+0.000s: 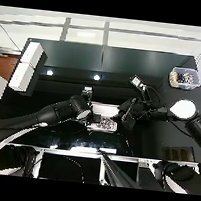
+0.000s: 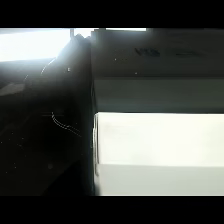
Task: Fold the box and place the chain.
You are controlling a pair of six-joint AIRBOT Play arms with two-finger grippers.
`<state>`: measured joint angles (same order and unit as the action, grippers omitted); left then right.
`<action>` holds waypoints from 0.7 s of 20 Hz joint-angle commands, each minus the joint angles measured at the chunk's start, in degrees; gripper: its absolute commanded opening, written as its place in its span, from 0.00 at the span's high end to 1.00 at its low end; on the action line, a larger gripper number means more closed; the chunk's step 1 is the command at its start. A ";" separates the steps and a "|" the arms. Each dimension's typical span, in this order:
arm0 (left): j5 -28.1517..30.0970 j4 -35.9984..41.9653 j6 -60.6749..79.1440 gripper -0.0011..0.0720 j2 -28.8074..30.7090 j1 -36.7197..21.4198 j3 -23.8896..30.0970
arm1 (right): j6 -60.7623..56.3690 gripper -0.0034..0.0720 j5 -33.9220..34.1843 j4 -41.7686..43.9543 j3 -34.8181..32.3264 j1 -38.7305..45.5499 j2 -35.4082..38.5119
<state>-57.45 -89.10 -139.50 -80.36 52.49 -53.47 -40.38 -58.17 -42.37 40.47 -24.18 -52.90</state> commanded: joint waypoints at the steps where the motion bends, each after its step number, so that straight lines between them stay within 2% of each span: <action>1: 0.22 -0.04 0.00 0.94 -0.02 -0.04 0.00 | -2.23 0.12 -2.78 -2.36 1.90 2.49 0.52; 4: -0.37 0.48 0.00 0.93 0.04 -0.04 -0.04 | -3.02 0.12 -3.76 -2.29 2.38 7.80 2.32; 5: -0.68 1.25 0.00 0.75 0.20 -0.04 -0.04 | -2.99 0.12 -4.13 -2.29 2.38 9.25 2.78; 6: -1.22 1.36 0.00 0.51 0.46 -0.04 -0.15 | -2.99 0.12 -4.61 -2.29 2.38 10.32 3.04; 7: -2.16 1.31 0.00 0.34 0.87 -0.02 -0.46 | -2.99 0.12 -5.11 -2.29 2.38 11.26 3.06; 8: -3.52 1.05 0.04 0.31 1.46 -0.04 -1.11 | -2.99 0.12 -5.51 -2.29 2.36 11.87 3.06; 10: -6.01 -0.11 1.88 0.31 3.10 -0.02 -2.84 | -2.99 0.12 -5.77 -2.29 2.36 12.59 3.06; 14: -9.35 -0.92 15.96 0.31 9.70 -0.07 -4.11 | -2.99 0.12 -5.75 -2.32 2.36 12.70 3.06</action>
<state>-63.86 -89.21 -132.94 -74.37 52.47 -56.71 -43.29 -63.64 -44.66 42.78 -12.05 -49.95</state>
